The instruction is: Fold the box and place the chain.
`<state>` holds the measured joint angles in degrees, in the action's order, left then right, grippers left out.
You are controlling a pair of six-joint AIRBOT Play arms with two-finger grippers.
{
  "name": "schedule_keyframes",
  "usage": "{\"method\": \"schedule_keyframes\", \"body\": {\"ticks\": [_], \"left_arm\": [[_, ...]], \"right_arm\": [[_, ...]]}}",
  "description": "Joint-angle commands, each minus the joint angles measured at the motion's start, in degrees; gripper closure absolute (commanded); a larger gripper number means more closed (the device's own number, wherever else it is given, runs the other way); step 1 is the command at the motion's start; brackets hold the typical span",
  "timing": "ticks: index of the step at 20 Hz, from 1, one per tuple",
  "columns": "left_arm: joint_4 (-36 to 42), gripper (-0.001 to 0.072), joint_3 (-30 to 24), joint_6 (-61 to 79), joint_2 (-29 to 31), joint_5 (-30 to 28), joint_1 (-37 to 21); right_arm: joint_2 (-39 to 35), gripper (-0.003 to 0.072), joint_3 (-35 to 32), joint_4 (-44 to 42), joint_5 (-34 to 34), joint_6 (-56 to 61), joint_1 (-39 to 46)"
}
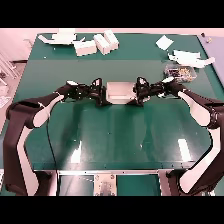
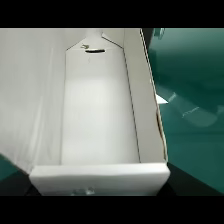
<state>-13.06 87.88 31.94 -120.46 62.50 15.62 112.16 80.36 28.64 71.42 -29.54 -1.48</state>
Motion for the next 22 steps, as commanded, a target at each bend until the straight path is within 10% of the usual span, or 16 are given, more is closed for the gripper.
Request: {"method": "schedule_keyframes", "body": {"ticks": [1,16,17,19,22], "left_arm": [[-0.2,0.0425,0.0,0.0,0.0,0.3,-0.1],[-0.2,0.0425,0.0,0.0,0.0,0.3,-0.1],[-0.2,0.0425,0.0,0.0,0.0,0.3,-0.1],[-0.2,0.0425,0.0,0.0,0.0,0.3,-0.1],[-0.2,0.0425,0.0,0.0,0.0,0.3,-0.1]], "right_arm": [[-0.3,-0.0032,0.0,0.0,0.4,0.6,0.8],[-16.0,-0.003,0.0,0.6,8.2,12.4,8.5],[-16.5,0.0012,0.0,0.6,11.2,14.6,8.6],[-16.9,0.0621,0.0,0.5,17.5,15.0,8.2],[-16.9,0.0676,-0.2,0.3,19.3,18.6,6.1]]}}
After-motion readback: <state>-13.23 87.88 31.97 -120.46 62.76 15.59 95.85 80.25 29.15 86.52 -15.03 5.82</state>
